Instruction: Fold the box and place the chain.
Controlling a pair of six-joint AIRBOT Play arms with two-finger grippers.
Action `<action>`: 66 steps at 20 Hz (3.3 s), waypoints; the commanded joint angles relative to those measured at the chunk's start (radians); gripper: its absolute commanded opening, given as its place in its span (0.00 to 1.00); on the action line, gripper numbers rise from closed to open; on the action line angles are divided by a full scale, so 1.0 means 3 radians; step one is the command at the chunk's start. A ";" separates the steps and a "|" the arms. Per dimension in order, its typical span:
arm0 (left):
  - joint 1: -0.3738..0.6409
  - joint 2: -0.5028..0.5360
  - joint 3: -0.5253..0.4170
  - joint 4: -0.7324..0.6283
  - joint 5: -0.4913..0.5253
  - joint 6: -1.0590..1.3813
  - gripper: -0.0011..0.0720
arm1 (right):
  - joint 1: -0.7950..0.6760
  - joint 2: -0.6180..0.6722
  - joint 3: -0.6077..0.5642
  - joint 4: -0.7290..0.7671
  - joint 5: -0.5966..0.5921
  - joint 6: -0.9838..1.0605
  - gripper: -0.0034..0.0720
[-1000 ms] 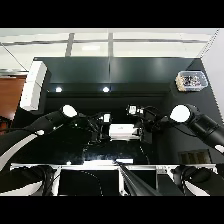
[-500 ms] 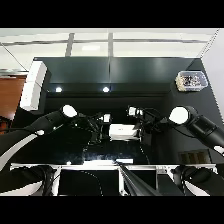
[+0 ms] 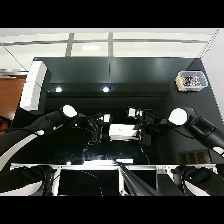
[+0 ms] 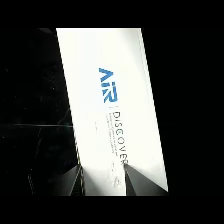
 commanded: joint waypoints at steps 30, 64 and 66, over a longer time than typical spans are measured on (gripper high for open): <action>-0.0001 -0.0003 0.0001 0.0000 0.0003 -0.0001 0.39 | -0.0437 -0.0228 -0.0401 0.1818 -0.0061 0.2070 0.05; -0.0001 -0.0003 0.0001 0.0000 0.0003 -0.0001 0.39 | -0.1389 0.0352 0.0389 -0.1147 -0.0421 0.2771 0.05; -0.0001 -0.0003 0.0001 0.0000 0.0003 -0.0003 0.39 | -0.1390 0.0351 0.0389 -0.1742 -0.0446 0.3394 0.05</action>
